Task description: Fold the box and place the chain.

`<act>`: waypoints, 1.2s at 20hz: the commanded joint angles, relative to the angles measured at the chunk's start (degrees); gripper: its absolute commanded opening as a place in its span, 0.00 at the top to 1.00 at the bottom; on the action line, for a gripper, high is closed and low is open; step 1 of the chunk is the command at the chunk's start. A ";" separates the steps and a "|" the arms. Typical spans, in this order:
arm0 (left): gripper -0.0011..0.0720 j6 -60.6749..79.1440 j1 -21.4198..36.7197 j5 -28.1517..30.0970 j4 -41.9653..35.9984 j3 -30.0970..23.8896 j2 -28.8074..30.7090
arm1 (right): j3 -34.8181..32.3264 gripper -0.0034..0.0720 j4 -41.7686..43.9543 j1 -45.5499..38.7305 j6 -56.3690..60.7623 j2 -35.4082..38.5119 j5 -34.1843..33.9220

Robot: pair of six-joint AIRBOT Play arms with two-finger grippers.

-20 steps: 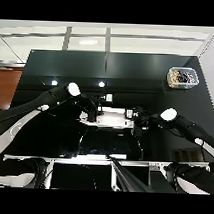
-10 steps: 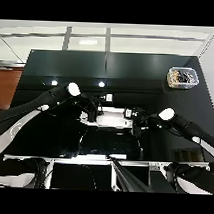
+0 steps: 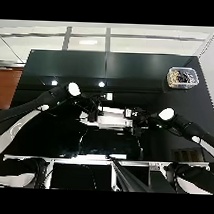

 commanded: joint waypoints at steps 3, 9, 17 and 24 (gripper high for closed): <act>0.18 -4.61 0.68 0.17 2.71 0.50 3.80 | 0.02 0.31 -0.20 0.07 -0.04 -0.02 0.04; 0.08 -24.30 5.66 -10.32 22.99 0.57 16.46 | 0.00 0.31 -0.42 0.11 -0.07 -0.02 0.11; 0.95 -32.68 7.06 -18.14 -0.81 -13.79 27.74 | 0.00 0.77 -1.84 0.11 -1.03 -0.02 2.54; 0.95 -20.92 -4.44 12.20 -27.87 -23.87 24.79 | 0.00 0.78 -1.84 0.11 -0.98 -0.02 2.64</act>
